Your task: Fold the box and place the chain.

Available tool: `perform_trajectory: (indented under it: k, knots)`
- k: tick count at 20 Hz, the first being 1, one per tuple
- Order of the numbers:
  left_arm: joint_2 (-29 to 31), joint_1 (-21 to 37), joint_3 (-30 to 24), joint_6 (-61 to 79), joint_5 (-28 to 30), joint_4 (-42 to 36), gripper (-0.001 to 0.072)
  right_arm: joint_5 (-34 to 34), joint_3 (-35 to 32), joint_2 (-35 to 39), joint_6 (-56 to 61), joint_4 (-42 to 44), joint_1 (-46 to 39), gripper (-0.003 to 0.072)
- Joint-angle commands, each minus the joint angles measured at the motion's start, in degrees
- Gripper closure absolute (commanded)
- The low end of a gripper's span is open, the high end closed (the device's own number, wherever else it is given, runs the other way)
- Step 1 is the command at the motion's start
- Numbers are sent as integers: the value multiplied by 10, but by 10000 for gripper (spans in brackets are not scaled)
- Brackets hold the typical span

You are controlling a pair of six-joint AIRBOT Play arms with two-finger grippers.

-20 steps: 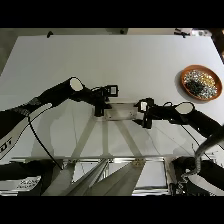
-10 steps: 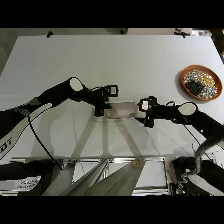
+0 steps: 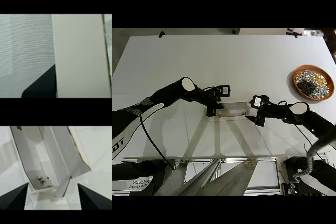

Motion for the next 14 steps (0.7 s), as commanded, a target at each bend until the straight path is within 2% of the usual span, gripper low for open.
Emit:
perform_trajectory:
  k: [1,4,8,14]
  knots:
    - [0,0,1,0,0,0,698,3,0,-10,-3,25,-3,-14]
    - [0,0,1,0,0,0,698,6,8,-24,-12,32,-7,-14]
    - [0,0,1,0,0,0,698,45,36,-62,-31,31,-7,-14]
    - [0,0,1,0,0,0,698,49,36,-92,-57,27,-7,-14]
